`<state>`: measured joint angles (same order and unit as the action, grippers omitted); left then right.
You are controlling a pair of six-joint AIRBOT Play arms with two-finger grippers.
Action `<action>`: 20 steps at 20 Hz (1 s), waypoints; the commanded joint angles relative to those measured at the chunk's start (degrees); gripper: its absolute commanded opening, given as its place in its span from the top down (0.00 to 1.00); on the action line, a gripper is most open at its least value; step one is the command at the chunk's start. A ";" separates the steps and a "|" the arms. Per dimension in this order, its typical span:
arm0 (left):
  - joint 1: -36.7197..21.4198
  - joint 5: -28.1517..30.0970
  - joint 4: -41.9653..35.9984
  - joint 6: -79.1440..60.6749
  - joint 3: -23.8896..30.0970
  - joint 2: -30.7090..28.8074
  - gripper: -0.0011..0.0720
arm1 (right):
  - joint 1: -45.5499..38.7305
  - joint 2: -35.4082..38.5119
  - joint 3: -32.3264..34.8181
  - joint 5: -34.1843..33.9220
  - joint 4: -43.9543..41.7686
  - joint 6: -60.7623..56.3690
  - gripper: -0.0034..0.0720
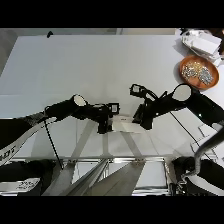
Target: Fold the box and place the chain.
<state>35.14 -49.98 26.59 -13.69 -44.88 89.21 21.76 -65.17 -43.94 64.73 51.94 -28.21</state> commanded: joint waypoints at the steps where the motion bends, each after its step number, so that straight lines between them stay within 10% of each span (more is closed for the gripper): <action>1: -0.02 0.02 0.02 0.00 -0.07 -0.02 0.80 | 2.25 0.39 -0.04 0.26 2.27 0.22 0.64; 20: -0.02 0.02 0.02 0.00 -0.07 -0.02 0.80 | 10.80 3.34 -0.02 -5.31 11.04 -4.94 0.64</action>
<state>35.14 -49.98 26.59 -13.67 -44.88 89.21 32.45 -61.87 -43.94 60.38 62.37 -32.64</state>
